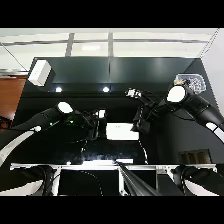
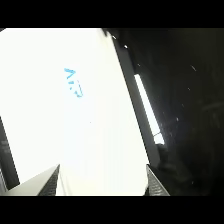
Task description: Fold the box and place the chain.
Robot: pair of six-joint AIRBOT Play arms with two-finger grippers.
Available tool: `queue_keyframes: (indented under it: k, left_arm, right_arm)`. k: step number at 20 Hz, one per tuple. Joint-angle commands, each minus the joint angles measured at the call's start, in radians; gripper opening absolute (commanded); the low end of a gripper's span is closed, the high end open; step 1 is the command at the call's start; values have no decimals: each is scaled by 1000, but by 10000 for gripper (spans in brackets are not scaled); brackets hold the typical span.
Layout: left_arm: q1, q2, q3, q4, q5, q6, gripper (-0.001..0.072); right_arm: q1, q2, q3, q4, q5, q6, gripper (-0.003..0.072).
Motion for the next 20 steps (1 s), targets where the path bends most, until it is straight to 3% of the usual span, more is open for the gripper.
queue_keyframes:
  k: [1,7,20]
  left_arm:
    - [0,-1,0,0,2,0,374]
    - [0,-1,0,0,2,0,375]
    - [0,-1,0,1,2,0,374]
  right_arm:
    - [8,0,-8,29,15,-58,610]
    - [8,0,-8,67,35,-66,610]
    - [82,-3,-13,-56,-48,-61,609]
